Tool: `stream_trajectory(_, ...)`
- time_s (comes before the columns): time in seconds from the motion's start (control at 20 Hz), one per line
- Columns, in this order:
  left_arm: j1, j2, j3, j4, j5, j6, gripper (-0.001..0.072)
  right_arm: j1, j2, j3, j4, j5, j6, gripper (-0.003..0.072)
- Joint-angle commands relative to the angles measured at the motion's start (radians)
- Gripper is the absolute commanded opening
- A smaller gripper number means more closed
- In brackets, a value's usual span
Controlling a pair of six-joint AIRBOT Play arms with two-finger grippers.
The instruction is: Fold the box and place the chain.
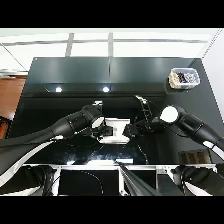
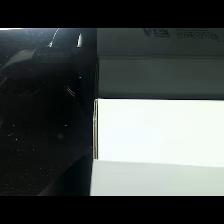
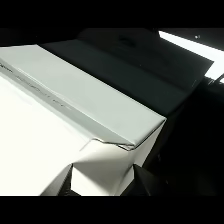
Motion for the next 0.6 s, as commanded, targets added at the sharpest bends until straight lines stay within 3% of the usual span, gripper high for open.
stream_trajectory(0.0, 0.0, 0.0, 0.0, 0.0, -0.001, 0.0, 0.0031, 0.028, 0.0, 0.004, -0.059, -0.019, 0.058, 0.0413)
stream_trajectory(0.35, 0.0, 0.0, 0.0, 0.004, 0.0, 0.0, 0.0031, 0.143, -0.071, 0.102, -0.371, -0.017, 0.368, 0.0365)
stream_trajectory(0.45, 0.0, 0.0, 0.0, 0.005, 0.003, 0.0, 0.0031, 0.187, -0.119, 0.146, -0.426, -0.002, 0.459, 0.0217)
stream_trajectory(0.55, 0.0, 0.0, 0.0, 0.006, 0.002, 0.0, 0.0031, 0.227, -0.148, 0.175, -0.457, -0.002, 0.535, 0.0217)
